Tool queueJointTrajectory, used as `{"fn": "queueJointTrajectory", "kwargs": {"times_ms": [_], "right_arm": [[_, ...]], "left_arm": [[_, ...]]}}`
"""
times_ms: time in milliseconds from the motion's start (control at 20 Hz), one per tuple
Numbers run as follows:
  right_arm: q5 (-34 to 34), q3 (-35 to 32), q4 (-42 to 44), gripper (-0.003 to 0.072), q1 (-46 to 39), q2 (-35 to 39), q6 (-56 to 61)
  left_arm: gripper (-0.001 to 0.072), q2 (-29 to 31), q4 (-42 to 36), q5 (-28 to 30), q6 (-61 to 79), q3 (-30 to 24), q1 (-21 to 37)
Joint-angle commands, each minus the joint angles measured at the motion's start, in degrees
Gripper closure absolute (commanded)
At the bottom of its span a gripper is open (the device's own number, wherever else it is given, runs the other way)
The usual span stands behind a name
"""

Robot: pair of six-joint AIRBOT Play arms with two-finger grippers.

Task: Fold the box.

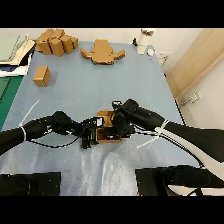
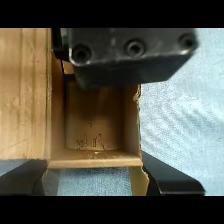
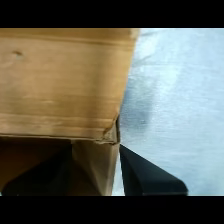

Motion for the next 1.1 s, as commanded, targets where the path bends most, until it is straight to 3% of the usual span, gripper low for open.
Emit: {"fn": "queueJointTrajectory", "kwargs": {"times_ms": [0,100,550,700,850,1050], "right_arm": [[-2.0,0.5,-3.9,0.0258,0.5,-0.9,4.0],[-1.8,0.5,-4.3,0.0287,0.5,-0.9,4.4],[-1.8,0.7,-4.1,0.0291,2.5,-3.8,5.4],[-3.2,0.7,-5.6,0.0382,2.5,-3.8,5.8],[-3.1,0.7,-5.7,0.0658,2.5,-3.8,5.6],[-2.7,1.4,-5.6,0.0683,2.6,-3.8,4.1]], "left_arm": [[0.0242,0.0,0.0,0.0,0.0,0.0,0.0],[0.0242,0.0,0.0,0.0,0.0,0.0,0.0],[0.0241,0.0,0.0,0.0,0.0,0.0,0.0],[0.0241,0.0,0.0,0.0,0.0,0.0,0.0],[0.0242,0.0,0.0,0.0,0.0,0.0,0.0],[0.0242,0.0,0.0,0.0,0.0,0.0,0.0]]}}
